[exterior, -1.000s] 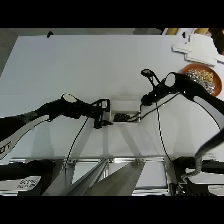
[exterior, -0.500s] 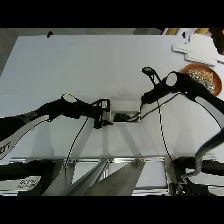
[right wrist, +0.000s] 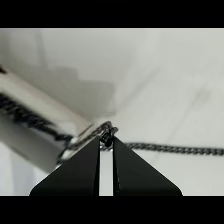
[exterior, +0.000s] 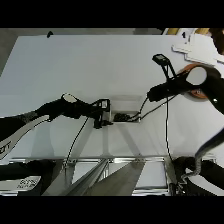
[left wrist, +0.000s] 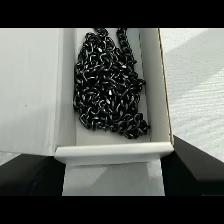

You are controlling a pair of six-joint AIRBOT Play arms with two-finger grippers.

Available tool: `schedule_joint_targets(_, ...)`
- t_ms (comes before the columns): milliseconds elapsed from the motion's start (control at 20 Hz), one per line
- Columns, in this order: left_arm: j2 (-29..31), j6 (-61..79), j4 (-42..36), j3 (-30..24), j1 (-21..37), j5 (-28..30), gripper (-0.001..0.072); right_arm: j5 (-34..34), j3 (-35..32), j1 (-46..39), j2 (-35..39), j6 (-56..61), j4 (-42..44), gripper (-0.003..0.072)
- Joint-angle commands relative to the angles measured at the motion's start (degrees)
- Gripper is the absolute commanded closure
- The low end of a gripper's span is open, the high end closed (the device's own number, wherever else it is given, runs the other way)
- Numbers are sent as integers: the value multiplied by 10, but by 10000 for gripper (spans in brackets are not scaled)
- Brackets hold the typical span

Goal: Fold the box and place the chain.

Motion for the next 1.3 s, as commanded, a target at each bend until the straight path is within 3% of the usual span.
schedule_joint_targets(0,0,0,0,0,0,0,628,50,0,0,74,-14,62,666)
schedule_joint_targets(300,0,0,0,0,0,0,628,83,0,1,111,-131,313,665)
schedule_joint_targets(450,0,0,0,0,0,0,628,94,0,7,111,-149,359,665)
schedule_joint_targets(650,0,0,0,0,0,0,628,33,0,85,90,-189,309,665)
schedule_joint_targets(950,0,0,0,0,0,0,628,-2,-3,143,3,-72,73,665)
schedule_joint_targets(1200,0,0,0,0,0,0,628,-37,-53,156,-40,-70,63,655)
schedule_joint_targets(1250,0,0,0,0,0,0,628,-37,-56,160,-47,-70,62,570)
